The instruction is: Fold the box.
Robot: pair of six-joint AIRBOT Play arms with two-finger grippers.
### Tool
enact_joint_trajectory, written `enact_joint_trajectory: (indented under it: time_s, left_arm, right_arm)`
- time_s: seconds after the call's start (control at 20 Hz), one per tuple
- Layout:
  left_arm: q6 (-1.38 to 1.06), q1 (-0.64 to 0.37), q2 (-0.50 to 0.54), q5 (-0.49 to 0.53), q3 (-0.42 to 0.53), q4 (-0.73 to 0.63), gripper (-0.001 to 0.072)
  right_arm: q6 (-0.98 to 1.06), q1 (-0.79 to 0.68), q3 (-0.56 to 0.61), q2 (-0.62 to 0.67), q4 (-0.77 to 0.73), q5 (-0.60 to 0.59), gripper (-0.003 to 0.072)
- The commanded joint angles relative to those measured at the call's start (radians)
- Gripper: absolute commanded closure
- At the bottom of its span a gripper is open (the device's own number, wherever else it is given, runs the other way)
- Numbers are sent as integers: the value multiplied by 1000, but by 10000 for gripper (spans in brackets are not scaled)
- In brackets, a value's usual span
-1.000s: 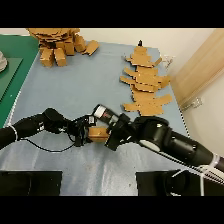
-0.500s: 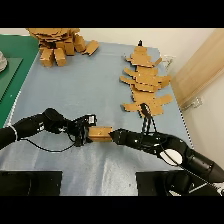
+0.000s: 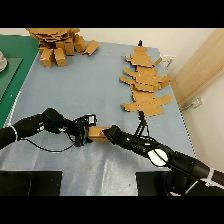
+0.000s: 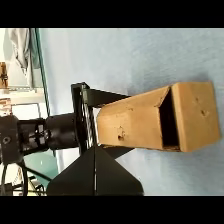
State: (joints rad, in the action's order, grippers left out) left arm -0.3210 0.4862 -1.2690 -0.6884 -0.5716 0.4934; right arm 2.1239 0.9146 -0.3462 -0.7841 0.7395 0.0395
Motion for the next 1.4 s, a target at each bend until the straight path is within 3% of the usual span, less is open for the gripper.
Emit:
enact_joint_trajectory:
  time_s: [0.0,0.95,1.35]
  left_arm:
    - [0,0,0,0,0,0,313]
    - [0,0,0,0,0,0,313]
    - [0,0,0,0,0,0,313]
  right_arm:
    - [-4,29,-40,-86,-13,-60,683]
    - [-3,85,-51,-228,0,-23,683]
    - [-5,3,-51,0,157,-66,683]
